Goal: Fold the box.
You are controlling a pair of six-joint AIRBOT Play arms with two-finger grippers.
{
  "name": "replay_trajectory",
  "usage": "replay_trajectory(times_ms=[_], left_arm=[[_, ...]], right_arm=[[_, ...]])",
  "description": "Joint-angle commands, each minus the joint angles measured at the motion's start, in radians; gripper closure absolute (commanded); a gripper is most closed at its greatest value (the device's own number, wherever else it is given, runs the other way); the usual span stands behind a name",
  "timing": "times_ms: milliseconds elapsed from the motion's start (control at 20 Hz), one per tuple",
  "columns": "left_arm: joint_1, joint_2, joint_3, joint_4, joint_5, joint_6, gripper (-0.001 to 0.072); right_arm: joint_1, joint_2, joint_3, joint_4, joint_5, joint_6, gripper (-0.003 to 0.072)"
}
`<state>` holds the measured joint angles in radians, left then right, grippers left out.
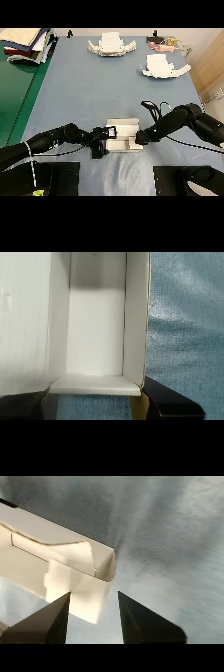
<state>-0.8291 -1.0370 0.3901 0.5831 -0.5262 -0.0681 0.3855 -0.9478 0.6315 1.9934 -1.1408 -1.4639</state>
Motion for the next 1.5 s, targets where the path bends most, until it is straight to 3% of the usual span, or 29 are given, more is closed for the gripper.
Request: replay_trajectory(times_ms=[0,200,350,600,750,800,950,1150,1200,1300,1450], left_arm=[[0.000,0.000,0.000,0.000,0.000,0.000,0.0322],[0.000,0.000,0.000,0.000,0.000,0.000,0.0322],[0.000,0.000,0.000,0.000,0.000,0.000,0.0322],[0.000,0.000,0.000,0.000,0.000,0.000,0.0322],[0.000,0.000,0.000,0.000,0.000,0.000,0.0322],[0.000,0.000,0.000,0.000,0.000,0.000,0.0322],[0.000,0.000,0.000,0.000,0.000,0.000,0.0322],[0.000,0.000,0.000,0.000,0.000,0.000,0.0322],[0.000,0.000,0.000,0.000,0.000,0.000,0.0322],[0.000,0.000,0.000,0.000,0.000,0.000,0.0322],[0.000,0.000,0.000,0.000,0.000,0.000,0.0322]], right_arm=[[0.107,-0.069,0.026,-0.095,0.041,0.129,0.0247],[0.251,-0.136,0.107,-0.309,0.017,0.407,0.0278],[0.320,-0.191,0.155,-0.388,-0.020,0.560,0.0278],[0.370,-0.252,0.179,-0.409,-0.039,0.709,0.0286],[0.383,-0.282,0.179,-0.409,-0.050,0.757,0.0343],[0.383,-0.288,0.179,-0.409,-0.049,0.762,0.0393],[0.383,-0.288,0.179,-0.423,-0.049,0.766,0.0673],[0.383,-0.287,0.179,-0.423,-0.048,0.764,0.0682],[0.383,-0.286,0.182,-0.423,-0.048,0.764,0.0660],[0.383,-0.280,0.195,-0.409,-0.055,0.749,0.0223],[0.383,-0.248,0.218,-0.399,-0.063,0.745,0.0195]])
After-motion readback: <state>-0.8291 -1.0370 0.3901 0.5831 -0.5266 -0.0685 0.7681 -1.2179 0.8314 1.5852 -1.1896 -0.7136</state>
